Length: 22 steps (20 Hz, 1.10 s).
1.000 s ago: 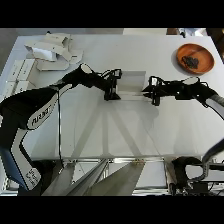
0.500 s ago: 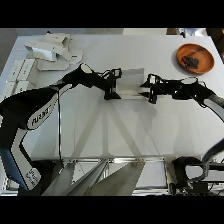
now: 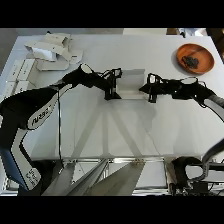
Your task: Fold the box and place the chain.
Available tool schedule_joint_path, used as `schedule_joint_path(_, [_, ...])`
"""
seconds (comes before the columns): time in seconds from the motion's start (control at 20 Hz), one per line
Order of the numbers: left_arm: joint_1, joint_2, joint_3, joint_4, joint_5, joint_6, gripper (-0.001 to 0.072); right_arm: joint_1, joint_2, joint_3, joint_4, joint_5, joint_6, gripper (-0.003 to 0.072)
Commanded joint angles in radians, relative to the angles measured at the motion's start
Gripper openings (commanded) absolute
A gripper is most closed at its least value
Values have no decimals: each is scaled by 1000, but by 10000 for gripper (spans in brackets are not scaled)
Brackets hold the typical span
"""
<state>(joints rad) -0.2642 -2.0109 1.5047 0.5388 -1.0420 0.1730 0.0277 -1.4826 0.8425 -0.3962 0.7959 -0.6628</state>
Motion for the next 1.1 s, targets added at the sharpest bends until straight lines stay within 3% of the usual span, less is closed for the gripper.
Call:
schedule_joint_path(0.0, [0,0,1,3,-2,3,438,-21,56,0,4,2,40,16])
schedule_joint_path(0.35, [0,0,1,3,-2,3,438,-169,259,0,-21,11,562,16])
schedule_joint_path(0.5, [0,0,1,3,-2,3,438,-262,306,0,-142,56,750,16])
schedule_joint_path(0.75, [0,0,1,3,-2,3,438,-414,310,-3,-438,170,1085,16])
schedule_joint_path(1.05, [0,0,1,3,-2,3,439,-485,235,-6,-452,287,1254,11])
